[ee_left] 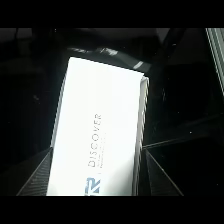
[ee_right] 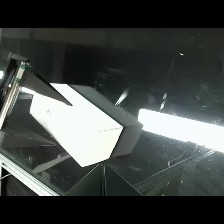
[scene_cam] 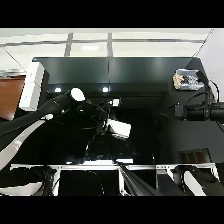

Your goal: Fold the box and place the chain.

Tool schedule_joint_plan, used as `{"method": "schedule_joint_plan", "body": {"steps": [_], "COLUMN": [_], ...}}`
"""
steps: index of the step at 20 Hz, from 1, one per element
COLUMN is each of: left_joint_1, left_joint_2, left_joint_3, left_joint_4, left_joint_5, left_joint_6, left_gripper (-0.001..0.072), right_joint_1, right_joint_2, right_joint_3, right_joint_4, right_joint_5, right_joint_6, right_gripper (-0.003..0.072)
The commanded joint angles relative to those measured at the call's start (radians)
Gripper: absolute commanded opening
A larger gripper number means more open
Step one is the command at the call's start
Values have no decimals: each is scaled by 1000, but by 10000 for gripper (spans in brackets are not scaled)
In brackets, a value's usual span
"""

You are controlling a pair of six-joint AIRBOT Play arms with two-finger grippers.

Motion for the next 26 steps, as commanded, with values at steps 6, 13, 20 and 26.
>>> {"method": "schedule_joint_plan", "body": {"steps": [6,13,20,26], "left_joint_1": [-48,-141,-121,211], "left_joint_2": [-1,-14,117,332], "left_joint_3": [2,1,2,-2], "left_joint_4": [102,130,419,770], "left_joint_5": [51,209,236,16], "left_joint_6": [42,48,-478,-1127], "left_gripper": [710,709,265,265], "right_joint_1": [0,0,-1,0], "right_joint_2": [1,1,1,1], "right_joint_3": [1,1,1,1], "right_joint_4": [0,0,-1,-2], "right_joint_5": [-4,-11,-35,-47], "right_joint_6": [0,0,-5,-16], "right_gripper": [14,14,14,14]}}
